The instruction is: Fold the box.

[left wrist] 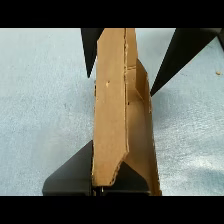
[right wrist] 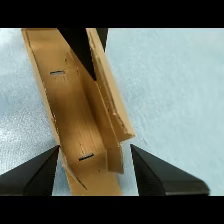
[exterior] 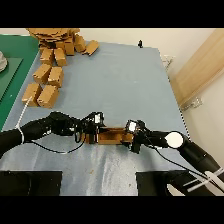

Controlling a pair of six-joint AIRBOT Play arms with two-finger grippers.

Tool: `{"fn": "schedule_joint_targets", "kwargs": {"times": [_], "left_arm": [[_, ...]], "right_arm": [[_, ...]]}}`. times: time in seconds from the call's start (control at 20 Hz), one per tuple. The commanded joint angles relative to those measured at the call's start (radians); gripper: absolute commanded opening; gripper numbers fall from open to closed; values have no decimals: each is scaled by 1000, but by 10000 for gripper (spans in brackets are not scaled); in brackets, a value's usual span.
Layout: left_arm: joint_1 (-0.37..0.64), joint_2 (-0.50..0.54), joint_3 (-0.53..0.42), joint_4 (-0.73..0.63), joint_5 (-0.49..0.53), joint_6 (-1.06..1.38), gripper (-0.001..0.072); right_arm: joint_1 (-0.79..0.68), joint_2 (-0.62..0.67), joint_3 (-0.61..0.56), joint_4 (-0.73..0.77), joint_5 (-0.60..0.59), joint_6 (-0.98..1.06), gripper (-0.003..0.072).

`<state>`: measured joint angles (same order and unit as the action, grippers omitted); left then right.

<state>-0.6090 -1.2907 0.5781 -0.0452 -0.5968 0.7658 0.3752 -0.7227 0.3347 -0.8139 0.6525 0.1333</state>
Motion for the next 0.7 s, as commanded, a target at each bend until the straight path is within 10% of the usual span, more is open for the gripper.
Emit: {"fn": "schedule_joint_targets", "kwargs": {"times": [0.0,0.65], "left_arm": [[0,0,0,0,0,0,11],[-1,0,0,0,0,0,11]], "right_arm": [[-103,-139,55,193,109,-246,720],[-124,-206,117,146,169,-239,720]]}}
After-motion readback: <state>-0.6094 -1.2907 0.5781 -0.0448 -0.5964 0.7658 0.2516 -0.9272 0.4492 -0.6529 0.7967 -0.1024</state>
